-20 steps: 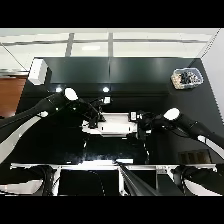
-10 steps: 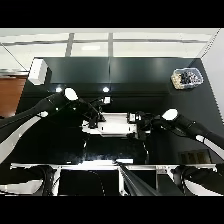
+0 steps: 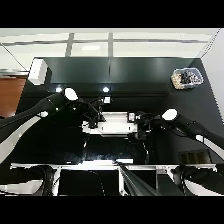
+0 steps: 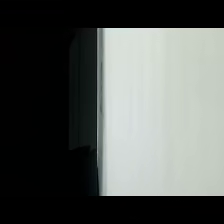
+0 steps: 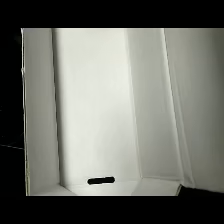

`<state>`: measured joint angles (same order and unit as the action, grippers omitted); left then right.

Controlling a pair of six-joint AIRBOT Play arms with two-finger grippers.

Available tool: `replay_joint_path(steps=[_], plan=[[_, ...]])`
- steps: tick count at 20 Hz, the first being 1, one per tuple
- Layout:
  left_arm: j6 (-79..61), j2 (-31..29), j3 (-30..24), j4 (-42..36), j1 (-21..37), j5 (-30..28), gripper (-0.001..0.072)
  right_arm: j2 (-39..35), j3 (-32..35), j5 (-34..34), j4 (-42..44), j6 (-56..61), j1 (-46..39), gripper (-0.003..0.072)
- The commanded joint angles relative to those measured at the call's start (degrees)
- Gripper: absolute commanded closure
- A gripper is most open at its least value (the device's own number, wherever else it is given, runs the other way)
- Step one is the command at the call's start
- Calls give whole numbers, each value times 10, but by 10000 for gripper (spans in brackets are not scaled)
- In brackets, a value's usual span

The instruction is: Fold the box and place the chain.

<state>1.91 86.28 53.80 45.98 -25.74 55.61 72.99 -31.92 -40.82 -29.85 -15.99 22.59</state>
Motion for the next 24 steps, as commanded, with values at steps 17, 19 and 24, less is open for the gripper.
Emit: replay_joint_path(steps=[17,19,24], plan=[[0,0,0,-2,0,0,685,3,-1,25,-32,36,18,-18],[0,0,0,-2,0,0,685,3,-1,25,-32,36,18,229],[14,-24,1,1,2,1,413,3,-1,25,-32,36,18,275]])
